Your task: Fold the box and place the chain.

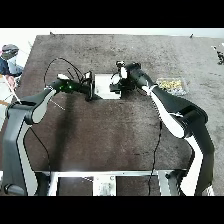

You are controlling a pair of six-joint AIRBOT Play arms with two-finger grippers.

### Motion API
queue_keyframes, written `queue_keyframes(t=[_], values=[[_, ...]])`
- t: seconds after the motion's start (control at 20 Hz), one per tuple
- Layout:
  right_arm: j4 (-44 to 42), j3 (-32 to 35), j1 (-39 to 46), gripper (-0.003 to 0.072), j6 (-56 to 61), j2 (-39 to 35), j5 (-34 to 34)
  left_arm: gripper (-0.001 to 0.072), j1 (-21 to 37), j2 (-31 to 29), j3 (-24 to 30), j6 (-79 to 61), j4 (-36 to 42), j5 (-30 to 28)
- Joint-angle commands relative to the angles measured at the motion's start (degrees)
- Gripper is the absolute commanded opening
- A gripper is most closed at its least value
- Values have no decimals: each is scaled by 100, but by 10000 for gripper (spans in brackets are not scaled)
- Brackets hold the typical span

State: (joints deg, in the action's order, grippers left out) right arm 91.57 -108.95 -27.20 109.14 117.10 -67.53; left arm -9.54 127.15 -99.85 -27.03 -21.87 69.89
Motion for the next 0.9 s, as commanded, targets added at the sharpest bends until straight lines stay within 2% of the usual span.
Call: queue_keyframes(t=[0.0, 0.35, 0.4, 0.45, 0.65, 0.7, 0.75, 0.8, 0.85], values=[[125, -15, -15, 167, 271, 48, 46, 177, 0, -2, 2, 0, 0, -2], [162, -15, -22, 166, 326, 61, 149, 177, 0, -2, 2, 0, 0, -2], [192, -15, -22, 58, 348, 61, 153, 177, 0, -2, 2, 0, 0, -2], [190, -15, -22, 13, 352, 61, 155, 176, 0, -2, 2, 0, 0, -2], [190, -15, -22, 13, 455, 61, 153, 177, 0, -2, 2, 0, 0, -2], [190, -15, -22, 79, 507, 59, 170, 177, 0, -2, 2, 0, 0, -2], [188, -15, -22, 199, 538, 57, 192, 177, 0, -2, 2, 0, 0, -2], [186, -15, -22, 243, 538, 52, 190, 176, 0, -2, 2, 0, 0, -2], [186, -15, -22, 243, 535, 35, 190, 177, 0, -2, 2, 0, 0, -2]])
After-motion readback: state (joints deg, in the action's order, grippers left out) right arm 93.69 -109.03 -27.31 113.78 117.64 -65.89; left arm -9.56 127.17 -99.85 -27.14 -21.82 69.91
